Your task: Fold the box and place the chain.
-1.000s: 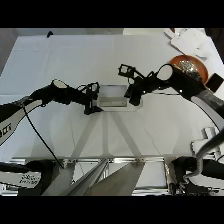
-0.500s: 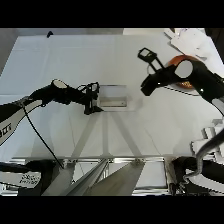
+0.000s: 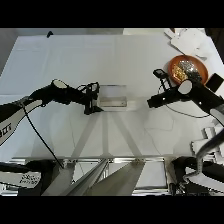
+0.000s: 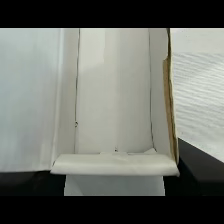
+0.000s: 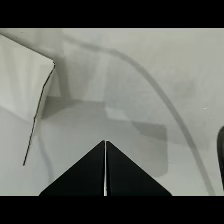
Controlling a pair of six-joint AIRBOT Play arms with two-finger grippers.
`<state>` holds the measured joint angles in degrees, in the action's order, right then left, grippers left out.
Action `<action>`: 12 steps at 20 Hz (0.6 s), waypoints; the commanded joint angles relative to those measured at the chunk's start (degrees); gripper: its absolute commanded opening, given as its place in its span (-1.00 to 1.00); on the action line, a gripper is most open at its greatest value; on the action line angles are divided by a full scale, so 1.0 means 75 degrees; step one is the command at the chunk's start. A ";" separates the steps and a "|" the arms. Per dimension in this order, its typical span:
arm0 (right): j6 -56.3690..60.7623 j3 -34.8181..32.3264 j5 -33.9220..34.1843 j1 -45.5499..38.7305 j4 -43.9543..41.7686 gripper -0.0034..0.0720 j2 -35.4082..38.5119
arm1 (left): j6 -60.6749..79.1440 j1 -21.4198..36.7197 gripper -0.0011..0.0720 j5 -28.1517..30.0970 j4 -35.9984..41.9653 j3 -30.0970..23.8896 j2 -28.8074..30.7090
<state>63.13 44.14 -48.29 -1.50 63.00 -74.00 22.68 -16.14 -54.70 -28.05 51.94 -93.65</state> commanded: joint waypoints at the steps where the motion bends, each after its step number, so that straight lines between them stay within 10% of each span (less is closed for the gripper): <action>1: -0.0315 -0.0361 0.0335 -0.0041 -0.1501 -0.88 -0.0117 | 0.0000 0.0000 0.07 0.0003 -0.0003 0.0006 0.0003; 12: -0.2285 -0.0361 0.0067 0.0230 -0.5243 -0.88 -0.1070 | 0.0000 0.0000 0.07 0.0000 -0.0003 0.0006 0.0003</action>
<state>50.83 41.47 -46.81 0.03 33.21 -81.47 22.68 -16.14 -54.68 -28.05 51.94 -93.65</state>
